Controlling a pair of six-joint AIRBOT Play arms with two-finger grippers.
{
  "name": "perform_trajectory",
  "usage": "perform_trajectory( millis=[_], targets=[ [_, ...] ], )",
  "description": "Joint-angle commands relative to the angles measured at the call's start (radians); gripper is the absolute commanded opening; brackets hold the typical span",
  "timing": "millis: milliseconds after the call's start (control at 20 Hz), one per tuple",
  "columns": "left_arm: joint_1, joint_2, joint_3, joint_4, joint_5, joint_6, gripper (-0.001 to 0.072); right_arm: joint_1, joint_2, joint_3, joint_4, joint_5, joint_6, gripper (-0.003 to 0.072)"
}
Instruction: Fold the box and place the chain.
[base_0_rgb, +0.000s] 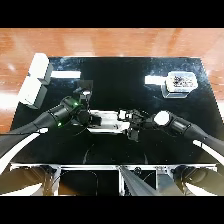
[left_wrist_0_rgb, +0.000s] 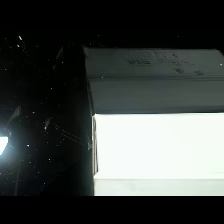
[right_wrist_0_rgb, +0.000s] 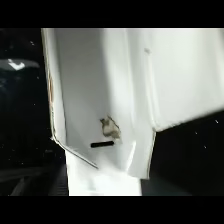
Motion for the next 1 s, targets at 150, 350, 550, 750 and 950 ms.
perform_trajectory(
  millis=[150,350,550,750,950],
  targets=[
    [0.000,-0.001,0.000,0.000,0.009,0.000,0.0022,0.025,-0.012,0.000,0.036,-0.034,-0.029,0.0238],
    [0.000,-0.001,0.000,0.000,0.009,0.000,0.0023,0.025,-0.012,0.000,0.109,-0.050,-0.066,0.0238],
    [0.000,-0.001,0.000,-0.011,0.010,0.000,0.0023,0.025,-0.012,0.001,0.191,-0.078,-0.073,0.0238],
    [0.000,-0.001,0.000,-0.012,0.009,0.000,0.0023,0.041,-0.021,0.003,0.194,-0.095,-0.073,0.0239],
    [-0.002,-0.001,0.000,-0.015,0.009,0.000,0.0023,0.079,-0.038,0.017,0.219,-0.127,-0.072,0.0239]
  ],
)
